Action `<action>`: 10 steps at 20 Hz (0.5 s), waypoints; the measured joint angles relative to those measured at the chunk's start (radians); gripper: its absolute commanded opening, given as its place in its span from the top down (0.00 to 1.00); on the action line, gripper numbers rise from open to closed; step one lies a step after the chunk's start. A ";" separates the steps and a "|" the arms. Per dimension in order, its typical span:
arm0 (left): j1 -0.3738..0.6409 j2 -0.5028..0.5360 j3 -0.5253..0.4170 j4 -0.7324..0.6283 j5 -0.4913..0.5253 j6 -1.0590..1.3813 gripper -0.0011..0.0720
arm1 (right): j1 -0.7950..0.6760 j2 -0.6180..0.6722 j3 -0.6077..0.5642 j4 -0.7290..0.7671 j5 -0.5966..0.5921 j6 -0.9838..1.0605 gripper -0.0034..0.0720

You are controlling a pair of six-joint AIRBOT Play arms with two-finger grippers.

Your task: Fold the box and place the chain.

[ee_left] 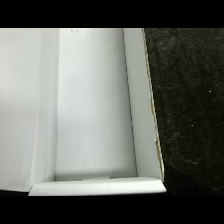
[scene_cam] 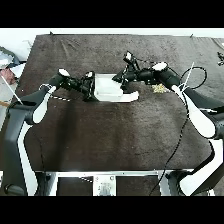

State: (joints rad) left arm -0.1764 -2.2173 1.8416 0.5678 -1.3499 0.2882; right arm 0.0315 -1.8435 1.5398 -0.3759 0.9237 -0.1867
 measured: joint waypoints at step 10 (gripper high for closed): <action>0.000 0.000 0.000 0.000 0.000 0.000 0.61 | -0.002 -0.070 0.000 -0.031 -0.087 0.007 0.98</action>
State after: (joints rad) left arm -0.1764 -2.2173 1.8416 0.5678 -1.3499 0.2882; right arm 0.0299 -1.9137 1.5394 -0.4068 0.8364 -0.1799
